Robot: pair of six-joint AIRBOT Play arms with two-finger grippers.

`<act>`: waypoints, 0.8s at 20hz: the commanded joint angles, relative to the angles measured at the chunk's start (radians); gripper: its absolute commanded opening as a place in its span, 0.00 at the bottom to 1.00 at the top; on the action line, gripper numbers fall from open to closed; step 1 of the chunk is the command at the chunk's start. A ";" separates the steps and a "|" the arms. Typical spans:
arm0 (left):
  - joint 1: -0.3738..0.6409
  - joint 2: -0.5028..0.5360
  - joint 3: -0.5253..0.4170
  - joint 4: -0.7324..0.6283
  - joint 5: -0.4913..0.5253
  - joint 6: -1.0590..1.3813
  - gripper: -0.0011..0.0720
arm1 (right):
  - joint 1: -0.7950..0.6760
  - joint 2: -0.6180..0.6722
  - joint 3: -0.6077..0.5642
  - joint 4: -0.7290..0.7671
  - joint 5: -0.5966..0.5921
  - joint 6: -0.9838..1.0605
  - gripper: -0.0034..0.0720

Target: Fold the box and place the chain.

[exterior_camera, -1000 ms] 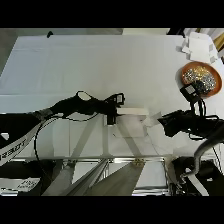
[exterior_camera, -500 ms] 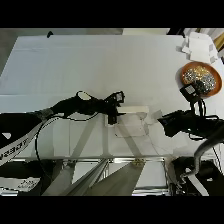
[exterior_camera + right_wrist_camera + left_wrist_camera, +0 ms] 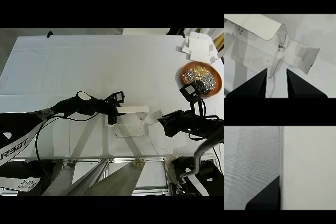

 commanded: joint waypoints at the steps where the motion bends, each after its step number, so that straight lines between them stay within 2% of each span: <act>1: 0.000 0.000 0.000 0.000 0.000 0.000 0.02 | 0.000 0.000 0.001 0.000 0.000 0.000 0.41; 6: 0.000 0.000 0.000 0.000 0.000 0.000 0.03 | 0.000 0.000 0.001 0.000 0.003 0.000 0.40; 7: 0.000 0.000 0.000 0.000 0.000 0.000 0.03 | 0.000 0.000 0.001 0.002 0.002 -0.002 0.36; 9: 0.000 0.000 0.000 0.000 0.000 0.000 0.03 | 0.000 0.000 -0.001 0.014 0.002 -0.077 0.07; 13: 0.000 0.000 0.000 0.000 0.000 0.000 0.03 | 0.000 -0.036 -0.038 0.060 0.001 -0.421 0.05; 16: 0.000 0.000 0.000 0.000 0.000 0.000 0.03 | 0.054 -0.134 -0.069 0.096 0.003 -0.682 0.05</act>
